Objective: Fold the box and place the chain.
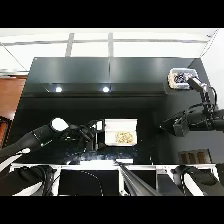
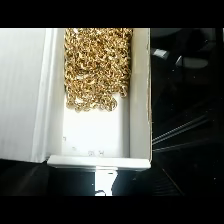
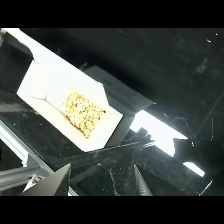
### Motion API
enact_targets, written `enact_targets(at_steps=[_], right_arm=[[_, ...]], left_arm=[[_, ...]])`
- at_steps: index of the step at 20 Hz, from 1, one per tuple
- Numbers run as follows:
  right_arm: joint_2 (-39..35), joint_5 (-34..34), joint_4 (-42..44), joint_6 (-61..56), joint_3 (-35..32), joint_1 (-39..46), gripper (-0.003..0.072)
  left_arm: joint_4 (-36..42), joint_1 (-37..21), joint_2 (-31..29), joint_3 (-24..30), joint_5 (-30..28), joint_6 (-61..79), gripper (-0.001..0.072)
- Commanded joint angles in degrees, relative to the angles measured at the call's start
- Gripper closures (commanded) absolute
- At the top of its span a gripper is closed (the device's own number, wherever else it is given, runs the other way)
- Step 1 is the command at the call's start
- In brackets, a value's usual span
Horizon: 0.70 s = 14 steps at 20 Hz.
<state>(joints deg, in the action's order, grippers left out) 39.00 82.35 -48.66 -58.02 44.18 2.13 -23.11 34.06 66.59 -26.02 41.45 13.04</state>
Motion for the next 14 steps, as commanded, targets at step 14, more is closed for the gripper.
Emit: enact_targets(at_steps=[14], right_arm=[[21.44,-34.18,5.51,6.01,-0.5,-15.91,0.0015]], left_arm=[[0.04,0.83,0.04,-0.07,-0.79,1.75,0.0335]])
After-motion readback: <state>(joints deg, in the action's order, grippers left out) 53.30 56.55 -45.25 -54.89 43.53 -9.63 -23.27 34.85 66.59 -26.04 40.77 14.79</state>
